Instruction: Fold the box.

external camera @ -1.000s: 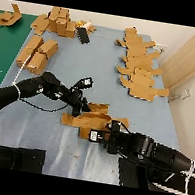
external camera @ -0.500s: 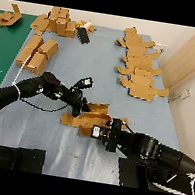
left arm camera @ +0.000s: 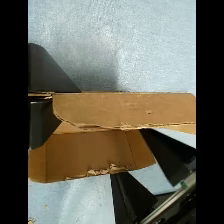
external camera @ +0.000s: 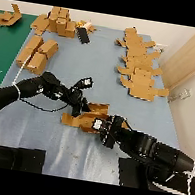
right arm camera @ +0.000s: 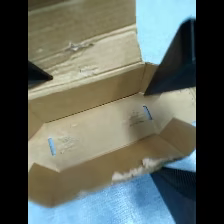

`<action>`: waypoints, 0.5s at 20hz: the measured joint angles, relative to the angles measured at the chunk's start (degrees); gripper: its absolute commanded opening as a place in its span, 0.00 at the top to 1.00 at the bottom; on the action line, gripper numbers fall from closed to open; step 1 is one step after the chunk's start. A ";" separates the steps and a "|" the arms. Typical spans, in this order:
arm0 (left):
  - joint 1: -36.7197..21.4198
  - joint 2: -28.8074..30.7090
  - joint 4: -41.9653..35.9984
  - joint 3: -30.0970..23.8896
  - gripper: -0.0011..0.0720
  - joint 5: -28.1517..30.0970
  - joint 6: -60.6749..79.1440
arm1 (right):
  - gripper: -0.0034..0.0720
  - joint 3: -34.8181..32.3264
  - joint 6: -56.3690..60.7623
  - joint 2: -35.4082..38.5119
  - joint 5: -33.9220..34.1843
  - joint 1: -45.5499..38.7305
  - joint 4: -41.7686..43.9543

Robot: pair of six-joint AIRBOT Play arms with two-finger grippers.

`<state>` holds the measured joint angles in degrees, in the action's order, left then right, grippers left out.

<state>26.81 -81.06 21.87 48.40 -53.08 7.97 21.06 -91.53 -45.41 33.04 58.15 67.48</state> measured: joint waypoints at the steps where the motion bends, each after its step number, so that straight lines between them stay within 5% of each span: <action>1: 0.00 0.00 0.02 0.00 0.97 0.00 0.00 | 0.02 0.15 0.04 0.07 0.13 -0.20 -0.09; 10: 0.00 0.00 0.00 0.00 0.97 0.02 -0.02 | 0.02 1.05 -8.13 3.80 3.21 -2.97 1.60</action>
<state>26.81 -81.06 21.87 48.40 -53.06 7.94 22.11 -99.66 -41.60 36.25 55.18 69.08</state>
